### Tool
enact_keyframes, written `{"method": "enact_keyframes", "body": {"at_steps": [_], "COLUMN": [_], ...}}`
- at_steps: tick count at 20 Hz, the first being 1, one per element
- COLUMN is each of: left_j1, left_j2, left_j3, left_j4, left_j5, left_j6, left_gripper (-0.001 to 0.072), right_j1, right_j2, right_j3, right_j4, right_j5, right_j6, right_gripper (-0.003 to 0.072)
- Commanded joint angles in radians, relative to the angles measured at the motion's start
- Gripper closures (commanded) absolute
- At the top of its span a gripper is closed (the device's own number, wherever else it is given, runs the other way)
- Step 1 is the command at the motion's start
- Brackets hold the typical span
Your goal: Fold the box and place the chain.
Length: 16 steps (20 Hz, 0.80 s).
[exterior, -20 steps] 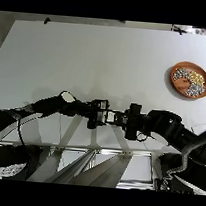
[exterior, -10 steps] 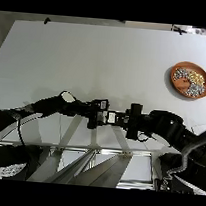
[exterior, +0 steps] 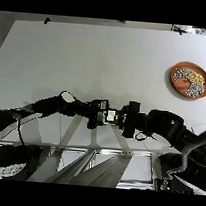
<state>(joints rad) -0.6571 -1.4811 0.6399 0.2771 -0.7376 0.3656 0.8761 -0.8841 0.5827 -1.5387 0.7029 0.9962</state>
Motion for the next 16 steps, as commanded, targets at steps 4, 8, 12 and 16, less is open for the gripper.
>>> {"method": "enact_keyframes", "body": {"at_steps": [4, 8, 12, 16], "left_j1": [0.001, 0.001, 0.001, 0.001], "left_j2": [0.001, 0.001, 0.001, 0.001], "left_j3": [0.0, 0.0, 0.0, 0.0], "left_j4": [0.0, 0.0, 0.0, 0.0], "left_j5": [0.001, 0.001, 0.0, 0.001], "left_j6": [0.0, 0.0, 0.0, 0.0], "left_gripper": [0.0363, 0.0363, 0.0363, 0.0363], "right_j1": [0.011, 0.029, 0.029, 0.028], "right_j2": [-0.035, -0.051, -0.051, -0.051], "right_j3": [0.001, 0.001, 0.001, 0.001], "right_j4": [0.074, 0.078, 0.076, 0.068], "right_j5": [-0.055, -0.066, -0.065, -0.057], "right_j6": [-0.003, -0.006, -0.006, -0.006], "right_gripper": [0.0279, 0.0288, 0.0295, 0.0388]}}
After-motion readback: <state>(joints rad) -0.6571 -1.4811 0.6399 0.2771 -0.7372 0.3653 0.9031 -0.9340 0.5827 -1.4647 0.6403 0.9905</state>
